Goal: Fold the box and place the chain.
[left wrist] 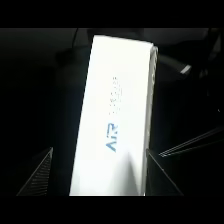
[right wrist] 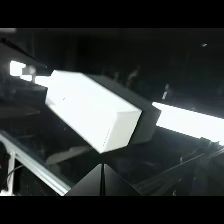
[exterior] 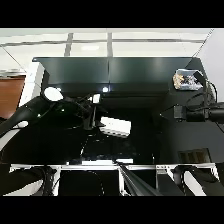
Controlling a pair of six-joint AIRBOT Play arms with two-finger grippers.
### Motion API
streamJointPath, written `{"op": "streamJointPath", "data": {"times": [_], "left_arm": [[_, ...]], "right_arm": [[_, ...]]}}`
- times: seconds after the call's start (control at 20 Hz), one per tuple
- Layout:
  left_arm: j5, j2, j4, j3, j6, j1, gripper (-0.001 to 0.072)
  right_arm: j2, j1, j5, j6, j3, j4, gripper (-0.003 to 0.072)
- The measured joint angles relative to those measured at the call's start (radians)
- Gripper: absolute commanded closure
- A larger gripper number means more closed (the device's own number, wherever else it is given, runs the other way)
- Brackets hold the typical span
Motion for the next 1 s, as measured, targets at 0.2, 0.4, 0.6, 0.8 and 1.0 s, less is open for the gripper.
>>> {"op": "streamJointPath", "data": {"times": [0.2,0.4,0.6,0.8,1.0], "left_arm": [[0.001,-0.096,-0.005,0.070,-0.061,-0.068,-0.0001],[-0.038,-0.170,-0.002,0.109,-0.106,-0.097,-0.0001],[-0.057,-0.194,-0.001,0.120,-0.124,-0.111,-0.0001],[-0.062,-0.201,0.015,0.123,-0.128,-0.122,-0.0001],[-0.061,-0.202,0.035,0.124,-0.130,-0.134,-0.0001]], "right_arm": [[0.002,-0.005,-0.018,0.002,0.000,-0.007,0.0672],[0.002,-0.006,-0.024,0.002,0.000,-0.012,0.0673],[0.002,-0.006,-0.027,0.002,0.000,-0.027,0.0672],[0.002,-0.006,-0.031,0.002,0.000,-0.034,0.0672],[0.002,-0.006,-0.035,0.002,0.000,-0.037,0.0673]]}}
